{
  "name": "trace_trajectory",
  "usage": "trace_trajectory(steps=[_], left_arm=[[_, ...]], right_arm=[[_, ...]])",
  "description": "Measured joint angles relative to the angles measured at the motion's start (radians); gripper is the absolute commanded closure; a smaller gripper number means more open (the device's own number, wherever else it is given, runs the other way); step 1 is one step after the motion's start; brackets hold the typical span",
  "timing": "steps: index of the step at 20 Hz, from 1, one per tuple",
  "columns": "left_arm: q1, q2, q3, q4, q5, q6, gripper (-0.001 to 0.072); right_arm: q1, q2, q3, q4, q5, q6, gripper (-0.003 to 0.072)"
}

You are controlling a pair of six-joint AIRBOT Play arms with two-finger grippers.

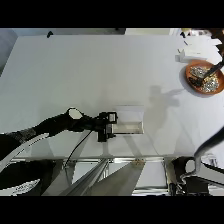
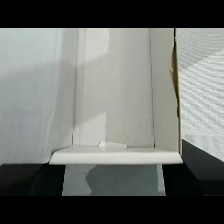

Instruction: Fold the box and place the chain.

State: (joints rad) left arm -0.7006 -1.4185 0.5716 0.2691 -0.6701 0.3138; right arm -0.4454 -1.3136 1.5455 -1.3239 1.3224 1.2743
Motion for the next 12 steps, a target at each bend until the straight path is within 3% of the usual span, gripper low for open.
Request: trace_trajectory(steps=[6,12], left_arm=[[0.0,0.0,0.0,0.0,0.0,0.0,0.0598],[0.0,0.0,0.0,0.0,0.0,0.0,0.0598]], right_arm=[[0.003,0.062,0.0,0.211,0.184,-0.034,0.0669],[0.122,0.13,-0.033,0.27,0.305,-0.043,0.0669]])
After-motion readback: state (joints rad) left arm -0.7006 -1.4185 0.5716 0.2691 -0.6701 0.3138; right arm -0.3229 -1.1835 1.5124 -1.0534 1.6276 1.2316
